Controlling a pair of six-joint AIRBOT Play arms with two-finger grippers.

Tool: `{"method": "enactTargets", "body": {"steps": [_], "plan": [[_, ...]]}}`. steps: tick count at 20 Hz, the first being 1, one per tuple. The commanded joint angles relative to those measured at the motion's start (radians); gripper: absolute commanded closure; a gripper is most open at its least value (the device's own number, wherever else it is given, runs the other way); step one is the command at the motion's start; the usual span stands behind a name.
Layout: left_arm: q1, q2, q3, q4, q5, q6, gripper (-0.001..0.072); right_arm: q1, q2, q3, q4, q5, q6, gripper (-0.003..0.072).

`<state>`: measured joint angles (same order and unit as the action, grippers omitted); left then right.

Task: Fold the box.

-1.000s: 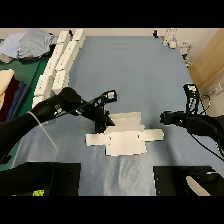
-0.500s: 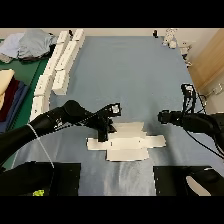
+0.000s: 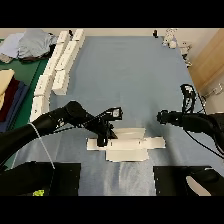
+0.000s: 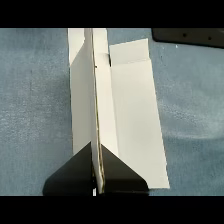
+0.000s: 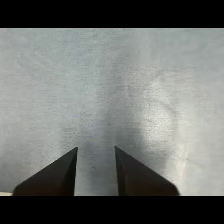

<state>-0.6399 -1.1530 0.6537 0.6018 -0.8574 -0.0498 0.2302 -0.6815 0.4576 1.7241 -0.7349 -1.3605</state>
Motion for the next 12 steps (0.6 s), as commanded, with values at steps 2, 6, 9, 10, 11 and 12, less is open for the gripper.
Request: {"method": "enactTargets", "body": {"steps": [2,6,9,10,11,12], "plan": [[-0.001,-0.003,-0.002,0.015,-0.007,-0.003,0.0697,0.001,0.003,0.035,0.073,-0.146,-0.024,0.0647],[-0.001,-0.003,-0.002,0.015,-0.005,-0.002,0.0697,0.04,0.032,0.105,0.192,-0.419,-0.078,0.0684],[-0.001,-0.003,-0.001,0.006,-0.005,-0.002,0.0697,0.127,0.1,0.107,0.207,-0.494,-0.012,0.0684],[-0.001,-0.003,0.002,0.005,-0.005,-0.002,0.0697,0.153,0.122,0.107,0.201,-0.497,0.01,0.0684],[-0.001,-0.003,0.005,0.005,-0.005,-0.002,0.0697,0.174,0.147,0.105,0.196,-0.495,0.035,0.0684],[0.0,-0.003,0.009,0.005,-0.005,-0.002,0.0697,0.188,0.164,0.105,0.189,-0.494,0.055,0.0684]]}}
